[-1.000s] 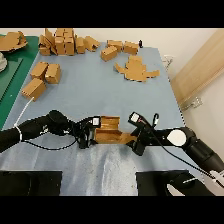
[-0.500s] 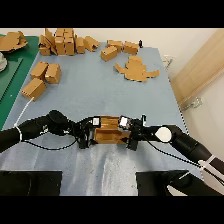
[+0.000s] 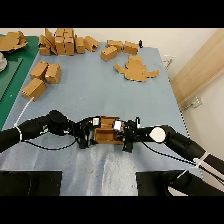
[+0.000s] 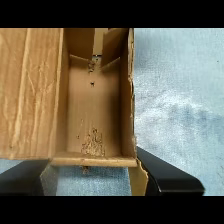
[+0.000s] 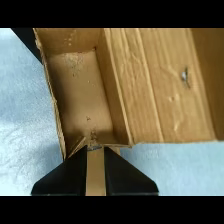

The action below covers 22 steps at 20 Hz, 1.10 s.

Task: Fold the box.

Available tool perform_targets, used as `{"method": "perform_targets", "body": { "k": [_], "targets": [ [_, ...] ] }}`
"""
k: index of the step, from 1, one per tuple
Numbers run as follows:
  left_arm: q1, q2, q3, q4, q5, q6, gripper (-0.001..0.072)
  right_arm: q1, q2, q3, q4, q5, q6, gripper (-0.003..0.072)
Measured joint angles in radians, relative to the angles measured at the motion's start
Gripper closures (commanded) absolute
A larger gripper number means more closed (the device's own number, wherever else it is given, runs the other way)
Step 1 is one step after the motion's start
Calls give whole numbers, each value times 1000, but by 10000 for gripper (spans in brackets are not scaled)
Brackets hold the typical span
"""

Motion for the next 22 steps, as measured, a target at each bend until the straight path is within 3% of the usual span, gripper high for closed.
{"method": "perform_targets", "body": {
  "k": [3,4,5,12,13,14,15,16,17,22],
  "targets": [
    [0,0,0,0,0,0,187,23,-23,0,9,-37,-2,496],
    [0,0,0,0,0,0,187,28,-29,0,12,-47,-3,330],
    [0,0,0,0,0,0,187,31,-35,0,13,-55,-3,213],
    [0,0,0,0,0,-1,187,37,-47,0,23,-77,-3,203],
    [0,0,0,0,0,0,187,34,-47,0,23,-77,1,215],
    [0,0,0,0,0,0,187,29,-45,0,18,-72,22,280],
    [0,0,0,0,0,0,187,17,-37,0,6,-59,65,414],
    [0,0,0,0,0,0,187,0,-24,0,-31,-35,129,641],
    [0,0,0,0,0,0,187,-22,-7,0,-72,-2,210,681],
    [-1,0,0,2,-2,-1,187,-153,168,0,-353,168,771,684]
  ]
}}
